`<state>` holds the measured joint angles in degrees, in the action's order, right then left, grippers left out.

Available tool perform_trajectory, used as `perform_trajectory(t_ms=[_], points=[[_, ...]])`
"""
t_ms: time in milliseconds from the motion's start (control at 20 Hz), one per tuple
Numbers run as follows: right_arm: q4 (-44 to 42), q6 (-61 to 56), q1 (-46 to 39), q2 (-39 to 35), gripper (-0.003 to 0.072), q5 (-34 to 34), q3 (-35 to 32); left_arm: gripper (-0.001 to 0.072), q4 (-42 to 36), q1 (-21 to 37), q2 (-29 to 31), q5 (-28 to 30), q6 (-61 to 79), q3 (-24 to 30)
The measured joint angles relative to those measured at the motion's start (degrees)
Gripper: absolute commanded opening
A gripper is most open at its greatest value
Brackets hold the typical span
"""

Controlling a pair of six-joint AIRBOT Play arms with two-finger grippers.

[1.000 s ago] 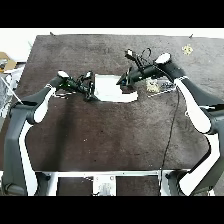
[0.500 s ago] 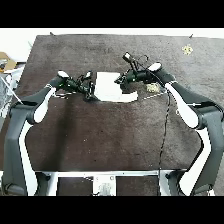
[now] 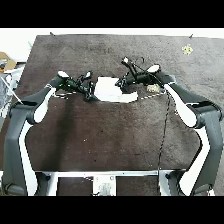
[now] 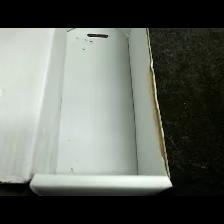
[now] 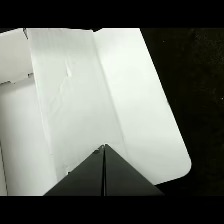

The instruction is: Fold the box and place the chain.

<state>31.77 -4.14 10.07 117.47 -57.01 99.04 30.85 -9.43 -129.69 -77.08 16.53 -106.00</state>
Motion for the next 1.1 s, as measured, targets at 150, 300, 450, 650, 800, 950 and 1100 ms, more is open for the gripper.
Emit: perform_trajectory(t_ms=[150,300,450,650,800,950,1100], points=[[0.5,0.31,-0.2,-2.89,0.0002,-0.66,0.02,0.0415,0.0,0.0,0.0,0.0,0.0,0.0],[4.66,-0.85,-0.83,-8.44,0.0002,-3.34,0.07,0.0415,0.0,0.0,0.0,0.0,0.0,0.0],[14.99,-4.5,0.11,-13.97,0.0046,-7.26,-1.29,0.0416,0.0,0.0,0.0,0.0,0.0,0.0],[26.53,-5.77,1.92,-16.87,0.056,-7.39,-6.51,0.0416,-0.02,0.0,0.0,0.0,0.02,0.0],[28.55,-2.62,2.54,-15.58,0.0448,-4.63,-9.73,0.0416,-0.02,0.0,0.0,0.0,0.02,0.0],[26.12,0.76,2.69,-13.31,0.0446,-2.51,-10.95,0.0415,-0.02,0.0,0.0,0.0,0.02,0.0],[23.02,2.82,2.8,-11.63,0.0311,-1.11,-11.41,0.0415,-0.02,0.0,0.0,0.0,0.02,0.0]])
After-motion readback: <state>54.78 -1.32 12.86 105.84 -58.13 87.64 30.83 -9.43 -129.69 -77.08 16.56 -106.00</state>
